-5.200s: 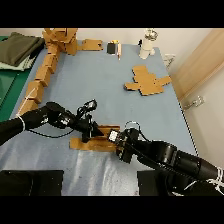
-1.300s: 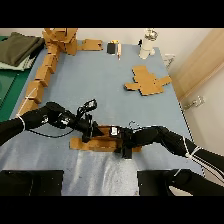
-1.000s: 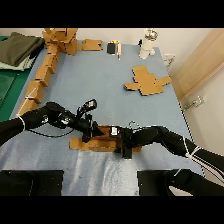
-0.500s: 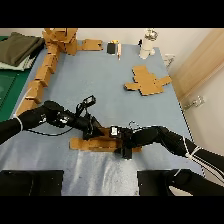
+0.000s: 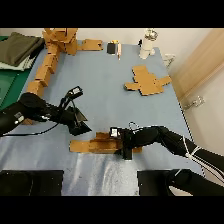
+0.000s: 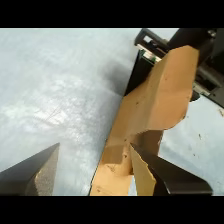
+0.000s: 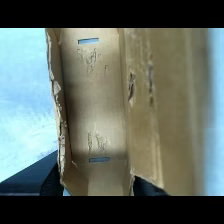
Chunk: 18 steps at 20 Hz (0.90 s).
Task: Fold the box.
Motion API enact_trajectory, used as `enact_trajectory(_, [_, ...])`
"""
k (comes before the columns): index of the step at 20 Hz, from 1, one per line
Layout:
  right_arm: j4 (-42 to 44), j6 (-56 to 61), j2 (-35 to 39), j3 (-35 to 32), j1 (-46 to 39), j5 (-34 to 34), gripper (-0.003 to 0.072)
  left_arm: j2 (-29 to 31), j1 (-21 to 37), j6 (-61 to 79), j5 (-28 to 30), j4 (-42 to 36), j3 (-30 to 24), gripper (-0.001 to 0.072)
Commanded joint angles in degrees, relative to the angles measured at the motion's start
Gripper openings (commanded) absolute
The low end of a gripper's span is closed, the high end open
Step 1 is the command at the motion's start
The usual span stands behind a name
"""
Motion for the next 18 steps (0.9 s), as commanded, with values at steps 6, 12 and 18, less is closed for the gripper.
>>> enact_trajectory(6, [-0.33,-0.83,0.42,-0.04,0.04,-0.83,0.0519,4.22,1.77,-17.68,-3.74,5.62,-0.11,0.0396])
enact_trajectory(12, [-0.31,-0.81,0.42,-0.04,0.04,-0.83,0.0519,4.17,-3.87,-41.94,-24.13,5.86,-3.37,0.001])
enact_trajectory(18, [-0.31,-0.79,0.42,-0.04,0.04,-0.79,0.0519,3.65,-20.28,-47.04,7.82,-9.55,-5.27,0.001])
